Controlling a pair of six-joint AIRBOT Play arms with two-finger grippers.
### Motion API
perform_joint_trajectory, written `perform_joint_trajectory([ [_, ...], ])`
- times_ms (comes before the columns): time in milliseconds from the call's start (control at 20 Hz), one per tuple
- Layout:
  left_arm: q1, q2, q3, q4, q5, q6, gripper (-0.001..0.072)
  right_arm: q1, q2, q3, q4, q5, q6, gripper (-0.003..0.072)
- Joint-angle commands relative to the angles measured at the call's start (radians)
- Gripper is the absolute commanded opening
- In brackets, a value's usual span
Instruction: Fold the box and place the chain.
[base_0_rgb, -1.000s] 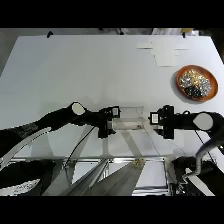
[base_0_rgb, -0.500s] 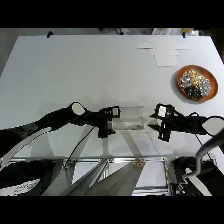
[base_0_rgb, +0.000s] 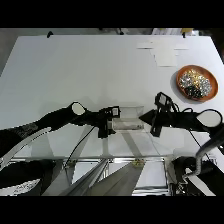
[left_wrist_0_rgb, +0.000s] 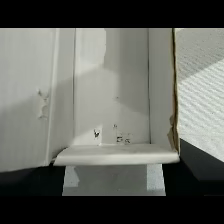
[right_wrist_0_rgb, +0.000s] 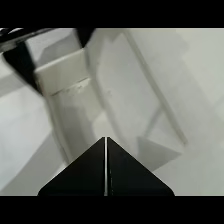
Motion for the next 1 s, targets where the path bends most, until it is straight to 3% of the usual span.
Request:
perform_joint_trajectory([
  [0,0.0,0.0,0.0,0.0,0.0,0.0,0.0254,0.001,-0.159,0.0,0.204,-0.229,-0.014,0.0017],
  [300,0.0,0.0,0.0,0.0,0.0,0.0,0.0254,0.001,-0.334,0.0,0.188,-0.254,0.024,0.0017],
  [700,0.0,0.0,0.0,0.0,0.0,0.0,0.0254,0.0,-0.324,0.012,0.159,-0.168,0.079,0.0017],
  [950,0.0,0.0,0.0,0.0,0.0,0.0,0.0254,0.0,-0.186,0.093,0.063,-0.047,0.163,0.0017],
])
